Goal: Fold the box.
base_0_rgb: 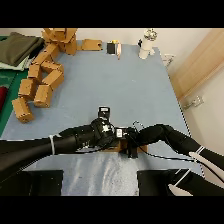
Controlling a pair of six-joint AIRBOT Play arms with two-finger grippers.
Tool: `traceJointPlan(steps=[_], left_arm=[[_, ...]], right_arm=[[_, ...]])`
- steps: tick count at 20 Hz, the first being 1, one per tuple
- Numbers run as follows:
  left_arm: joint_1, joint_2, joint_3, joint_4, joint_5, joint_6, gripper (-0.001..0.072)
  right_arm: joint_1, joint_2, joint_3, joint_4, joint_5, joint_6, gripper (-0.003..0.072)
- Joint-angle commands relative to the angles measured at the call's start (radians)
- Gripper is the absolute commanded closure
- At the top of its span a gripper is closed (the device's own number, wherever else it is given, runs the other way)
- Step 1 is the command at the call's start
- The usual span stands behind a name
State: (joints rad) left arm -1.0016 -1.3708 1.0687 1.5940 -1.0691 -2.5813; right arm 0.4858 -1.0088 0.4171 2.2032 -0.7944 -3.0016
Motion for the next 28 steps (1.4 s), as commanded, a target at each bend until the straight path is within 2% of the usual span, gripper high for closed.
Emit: traceJointPlan(steps=[1, 5, 14, 21, 28], left_arm=[[0.019, 0.053, 0.002, 0.000, -0.077, 0.049, 0.0180], [0.046, 0.086, 0.002, -0.005, -0.167, 0.089, 0.0180], [0.067, 0.135, 0.002, -0.031, -0.156, 0.132, 0.0180], [0.066, 0.121, -0.034, -0.092, -0.002, 0.147, 0.0179], [0.046, -0.021, -0.034, -0.105, 0.058, 0.093, 0.0181]], right_arm=[[0.000, 0.000, 0.000, 0.000, 0.000, 0.000, 0.0180], [0.000, 0.000, 0.000, 0.000, 0.000, -0.001, 0.0180], [0.000, 0.000, 0.000, 0.000, 0.000, -0.001, 0.0180], [0.000, 0.000, 0.000, 0.000, 0.000, -0.001, 0.0180], [0.000, 0.000, 0.000, 0.000, 0.000, 0.000, 0.0180]])
